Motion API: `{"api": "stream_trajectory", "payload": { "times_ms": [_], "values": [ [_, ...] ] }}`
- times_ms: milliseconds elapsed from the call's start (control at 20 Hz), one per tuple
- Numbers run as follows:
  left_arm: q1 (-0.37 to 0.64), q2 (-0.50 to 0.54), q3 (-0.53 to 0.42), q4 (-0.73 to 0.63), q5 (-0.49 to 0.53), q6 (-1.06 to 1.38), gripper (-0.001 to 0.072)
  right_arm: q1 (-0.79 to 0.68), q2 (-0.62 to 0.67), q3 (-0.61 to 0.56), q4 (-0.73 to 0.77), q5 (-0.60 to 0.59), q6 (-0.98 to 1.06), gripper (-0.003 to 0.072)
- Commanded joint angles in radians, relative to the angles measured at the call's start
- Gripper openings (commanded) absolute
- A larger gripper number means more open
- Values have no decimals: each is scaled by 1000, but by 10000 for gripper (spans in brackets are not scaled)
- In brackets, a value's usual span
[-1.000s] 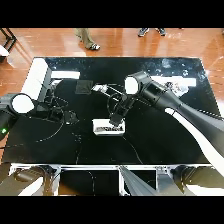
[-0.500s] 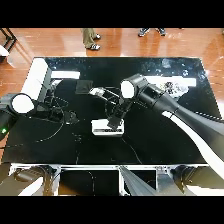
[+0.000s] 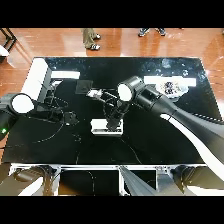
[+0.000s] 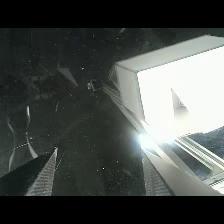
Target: Fold the box and place the chain.
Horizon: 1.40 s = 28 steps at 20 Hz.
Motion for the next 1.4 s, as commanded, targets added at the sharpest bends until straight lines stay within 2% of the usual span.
{"api": "stream_trajectory", "payload": {
  "times_ms": [0,1350],
  "values": [
    [0,0,0,1,-1,0,628,2,0,0,-2,-1,6,240],
    [0,0,0,1,2,0,628,72,-4,-23,-55,-16,41,240]
  ]
}}
